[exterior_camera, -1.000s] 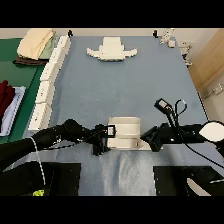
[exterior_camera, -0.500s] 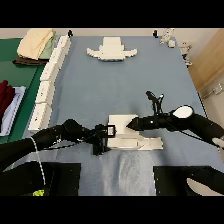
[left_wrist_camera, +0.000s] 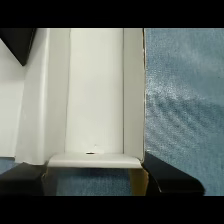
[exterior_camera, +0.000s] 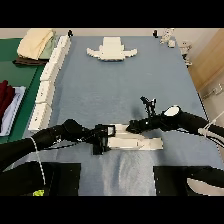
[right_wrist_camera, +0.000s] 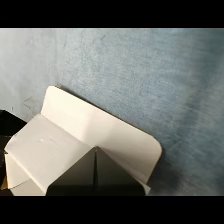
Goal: Fold the box.
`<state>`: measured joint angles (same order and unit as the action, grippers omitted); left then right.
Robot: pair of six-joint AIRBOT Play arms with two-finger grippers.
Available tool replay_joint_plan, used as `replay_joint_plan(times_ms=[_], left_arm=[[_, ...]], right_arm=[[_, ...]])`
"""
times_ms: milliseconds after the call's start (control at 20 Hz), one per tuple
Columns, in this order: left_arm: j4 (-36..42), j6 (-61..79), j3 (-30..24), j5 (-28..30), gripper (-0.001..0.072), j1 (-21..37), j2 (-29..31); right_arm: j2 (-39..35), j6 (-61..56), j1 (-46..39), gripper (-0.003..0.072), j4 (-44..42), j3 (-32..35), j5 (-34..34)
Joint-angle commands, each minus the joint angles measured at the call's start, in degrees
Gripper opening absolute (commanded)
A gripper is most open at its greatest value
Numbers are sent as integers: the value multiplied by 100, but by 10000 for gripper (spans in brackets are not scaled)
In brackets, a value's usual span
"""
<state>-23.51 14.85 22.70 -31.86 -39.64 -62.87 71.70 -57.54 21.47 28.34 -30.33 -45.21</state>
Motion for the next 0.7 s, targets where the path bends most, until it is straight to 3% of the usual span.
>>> replay_joint_plan(times_ms=[0,300,500,650], left_arm=[[-7,13,7,-7,514,0,-2],[-7,13,4,-7,514,0,-2],[-7,13,7,-7,514,0,-2],[-7,13,4,-7,514,0,-2]], right_arm=[[72,39,7,11,35,-2,4],[-216,389,4,12,37,-144,-221],[-1298,857,7,11,188,-275,-675],[-2323,957,7,11,1095,-273,-1176]])
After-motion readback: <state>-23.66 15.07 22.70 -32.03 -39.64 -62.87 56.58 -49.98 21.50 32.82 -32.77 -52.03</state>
